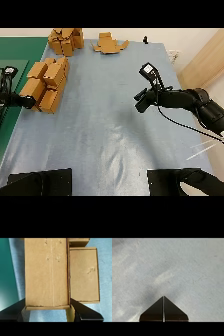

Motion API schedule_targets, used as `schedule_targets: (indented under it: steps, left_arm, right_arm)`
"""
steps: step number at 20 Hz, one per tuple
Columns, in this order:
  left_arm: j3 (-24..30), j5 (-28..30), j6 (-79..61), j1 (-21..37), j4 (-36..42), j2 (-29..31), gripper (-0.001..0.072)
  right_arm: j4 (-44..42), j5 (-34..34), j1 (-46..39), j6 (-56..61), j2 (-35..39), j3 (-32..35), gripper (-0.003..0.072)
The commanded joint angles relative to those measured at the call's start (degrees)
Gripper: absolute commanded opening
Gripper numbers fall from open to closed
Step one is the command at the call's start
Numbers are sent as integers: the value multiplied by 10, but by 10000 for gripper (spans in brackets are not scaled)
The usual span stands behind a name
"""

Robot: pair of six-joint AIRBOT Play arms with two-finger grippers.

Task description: Fold the box.

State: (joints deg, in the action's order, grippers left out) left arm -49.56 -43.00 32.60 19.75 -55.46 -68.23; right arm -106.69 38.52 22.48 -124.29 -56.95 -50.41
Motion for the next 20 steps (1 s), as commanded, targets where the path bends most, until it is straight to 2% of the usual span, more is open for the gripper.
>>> schedule_targets:
  steps: [1,11,12,13,15,16,17,20]
  left_arm:
    - [0,-5,4,0,-5,-9,15]
    - [0,-5,4,0,-22,-9,23]
    - [-1,-4,4,0,-21,-8,248]
    - [-2,-1,5,0,-20,-8,439]
    - [-6,1,4,0,-21,-5,455]
    - [-7,3,4,0,-20,-3,594]
    - [-8,6,5,0,-20,-2,666]
    - [-9,-2,4,0,-20,-3,667]
  right_arm:
    - [-3,1,0,0,-6,0,4]
    - [-11,2,0,0,-8,0,5]
    - [-11,2,0,0,-8,0,5]
    - [-11,2,0,0,-8,0,4]
    - [-11,2,0,0,-8,0,5]
    - [-11,2,0,0,-8,0,5]
    - [-12,2,0,0,-9,0,4]
    - [-16,2,0,0,-9,0,5]
